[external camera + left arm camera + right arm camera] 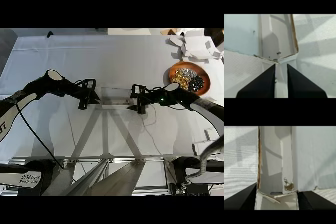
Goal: Fold the box and place the chain.
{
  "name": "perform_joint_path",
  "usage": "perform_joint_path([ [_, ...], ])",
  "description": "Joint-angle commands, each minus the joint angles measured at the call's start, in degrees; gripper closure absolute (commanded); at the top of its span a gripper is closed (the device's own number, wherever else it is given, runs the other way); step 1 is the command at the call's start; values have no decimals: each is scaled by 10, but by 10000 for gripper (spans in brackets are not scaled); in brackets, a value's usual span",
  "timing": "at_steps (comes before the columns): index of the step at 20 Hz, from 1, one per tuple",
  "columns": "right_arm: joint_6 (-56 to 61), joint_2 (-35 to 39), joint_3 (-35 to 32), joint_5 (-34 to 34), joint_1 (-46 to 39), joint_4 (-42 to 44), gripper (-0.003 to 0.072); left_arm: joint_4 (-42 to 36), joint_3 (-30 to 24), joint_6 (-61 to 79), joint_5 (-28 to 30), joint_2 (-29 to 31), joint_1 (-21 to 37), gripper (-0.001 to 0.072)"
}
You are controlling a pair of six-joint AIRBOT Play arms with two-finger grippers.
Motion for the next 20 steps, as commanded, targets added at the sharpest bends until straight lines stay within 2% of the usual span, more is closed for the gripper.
perform_joint_path([
  [1,0,0,0,0,0,0,188,0,0,0,17,0,-1,557],
  [7,0,0,0,0,0,0,188,0,0,0,57,0,-15,580],
  [9,0,0,0,0,0,0,188,3,0,0,60,0,-18,680],
  [20,0,0,0,0,0,0,188,-5,0,8,47,0,-19,680],
])
